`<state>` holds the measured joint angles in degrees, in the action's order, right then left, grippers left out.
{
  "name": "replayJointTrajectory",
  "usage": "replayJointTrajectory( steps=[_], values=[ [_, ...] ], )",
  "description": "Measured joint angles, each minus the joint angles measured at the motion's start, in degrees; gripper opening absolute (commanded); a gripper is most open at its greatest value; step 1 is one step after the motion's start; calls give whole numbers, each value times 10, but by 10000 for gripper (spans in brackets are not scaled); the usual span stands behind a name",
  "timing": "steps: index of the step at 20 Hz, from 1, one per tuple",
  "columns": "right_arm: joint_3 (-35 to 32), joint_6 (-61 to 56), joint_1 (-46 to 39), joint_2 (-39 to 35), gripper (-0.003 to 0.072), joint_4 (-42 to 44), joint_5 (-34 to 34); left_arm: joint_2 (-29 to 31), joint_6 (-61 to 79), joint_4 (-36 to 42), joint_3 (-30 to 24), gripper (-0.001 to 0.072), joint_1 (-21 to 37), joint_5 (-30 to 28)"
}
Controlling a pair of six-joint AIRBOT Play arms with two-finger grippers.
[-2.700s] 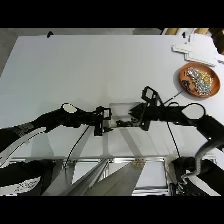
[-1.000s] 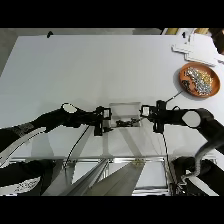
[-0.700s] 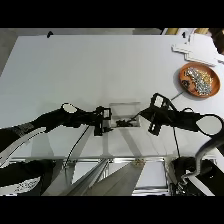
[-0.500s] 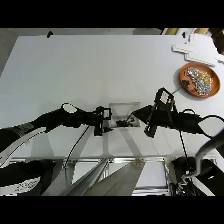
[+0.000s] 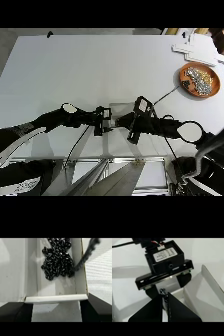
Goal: Fold the box and place the chain.
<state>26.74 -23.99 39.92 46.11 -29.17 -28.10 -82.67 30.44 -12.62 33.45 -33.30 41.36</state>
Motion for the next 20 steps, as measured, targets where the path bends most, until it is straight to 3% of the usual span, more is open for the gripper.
replayJointTrajectory(
  steps=[1, 4, 8, 12, 14, 15, 18, 20],
  values=[
    [0, -4, 4, 11, 32, -4, 9, 0, 0, 0, 0, 14, 0, 0],
    [0, -42, 10, 41, 264, -33, 30, 0, 0, 0, 0, 14, 0, 0],
    [18, -113, 3, 47, 264, -125, 17, 0, 0, 0, 0, 14, 0, 0],
    [81, -156, -73, 27, 254, -252, -77, 0, 0, 0, 0, 14, 0, 0],
    [103, -151, -136, 20, 157, -299, -121, 0, 0, 0, 0, 14, 0, 0],
    [109, -145, -169, 20, 157, -315, -134, 0, 0, 0, 0, 14, 0, 0],
    [117, -104, -249, 42, 162, -346, -161, 0, 0, 0, 0, 14, 0, 0],
    [115, -33, -272, 66, 268, -356, -177, 0, 0, 0, 0, 14, 0, 0]
  ],
)
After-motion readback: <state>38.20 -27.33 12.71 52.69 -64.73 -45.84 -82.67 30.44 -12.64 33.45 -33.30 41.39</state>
